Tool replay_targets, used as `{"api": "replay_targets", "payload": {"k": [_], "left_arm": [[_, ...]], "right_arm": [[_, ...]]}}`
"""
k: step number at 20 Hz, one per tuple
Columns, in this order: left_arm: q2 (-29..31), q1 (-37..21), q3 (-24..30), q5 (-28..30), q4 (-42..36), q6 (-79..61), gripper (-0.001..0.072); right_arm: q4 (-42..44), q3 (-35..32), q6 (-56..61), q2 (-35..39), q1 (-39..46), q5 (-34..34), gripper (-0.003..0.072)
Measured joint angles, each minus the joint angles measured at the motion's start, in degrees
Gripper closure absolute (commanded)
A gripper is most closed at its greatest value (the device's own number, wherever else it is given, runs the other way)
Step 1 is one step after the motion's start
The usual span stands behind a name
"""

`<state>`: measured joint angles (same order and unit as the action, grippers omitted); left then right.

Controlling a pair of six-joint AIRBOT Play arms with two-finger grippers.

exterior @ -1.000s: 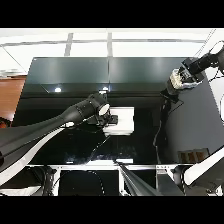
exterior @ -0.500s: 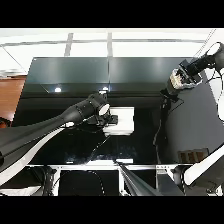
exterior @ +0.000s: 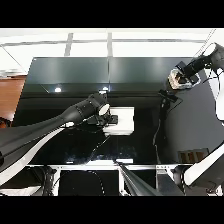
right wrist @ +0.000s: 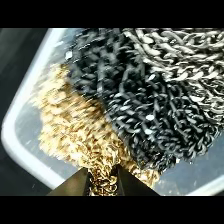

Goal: Fold the box and place the chain.

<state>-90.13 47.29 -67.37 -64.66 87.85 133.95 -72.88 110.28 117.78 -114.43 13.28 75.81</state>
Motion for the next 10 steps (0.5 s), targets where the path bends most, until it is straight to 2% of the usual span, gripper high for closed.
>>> {"api": "replay_targets", "payload": {"k": [5, 10], "left_arm": [[0.0, 0.0, 0.0, 0.02, -0.04, 0.0, 0.0684], [0.0, 0.0, 0.0, -0.02, -0.04, 0.0, 0.0683]], "right_arm": [[-0.13, 0.07, -10.51, 7.52, -0.02, -0.24, 0.0673], [0.42, 0.13, -19.28, 19.82, -0.02, -0.2, 0.0674]]}}
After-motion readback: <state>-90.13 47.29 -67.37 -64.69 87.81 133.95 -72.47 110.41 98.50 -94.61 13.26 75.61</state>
